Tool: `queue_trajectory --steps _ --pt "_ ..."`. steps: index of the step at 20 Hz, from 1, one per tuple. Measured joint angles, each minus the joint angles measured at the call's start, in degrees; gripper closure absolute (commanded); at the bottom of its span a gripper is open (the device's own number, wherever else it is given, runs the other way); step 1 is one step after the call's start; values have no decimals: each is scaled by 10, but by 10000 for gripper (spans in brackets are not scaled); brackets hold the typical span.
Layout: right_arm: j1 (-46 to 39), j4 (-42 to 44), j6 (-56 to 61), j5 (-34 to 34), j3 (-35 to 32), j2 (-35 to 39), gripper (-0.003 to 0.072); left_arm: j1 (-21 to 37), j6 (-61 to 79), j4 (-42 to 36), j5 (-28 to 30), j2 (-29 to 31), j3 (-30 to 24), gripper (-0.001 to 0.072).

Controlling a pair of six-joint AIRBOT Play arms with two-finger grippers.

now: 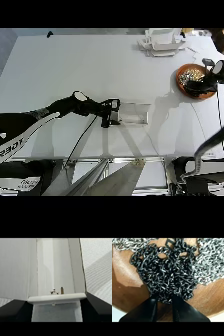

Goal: Fold the box and place the chain.

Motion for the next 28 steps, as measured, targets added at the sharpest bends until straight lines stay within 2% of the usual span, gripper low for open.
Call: queue_trajectory --steps 1,2,6,9,12,18,28 --pt "0 -2 0 -2 0 -1 648 0 0 0 0 0 0 625" --pt "0 -3 2 -3 0 -2 666 0 0 0 0 0 0 625" --pt "0 -6 -10 6 0 2 666 0 0 0 0 0 0 625" --pt "0 -7 -34 29 0 35 666 0 0 0 0 0 0 625" --pt "-1 17 -45 49 0 95 666 0 0 0 0 0 0 625" --pt "22 178 -85 120 0 221 666 0 0 0 0 0 0 625" --pt "128 249 -101 216 0 419 666 0 0 0 0 0 0 625"
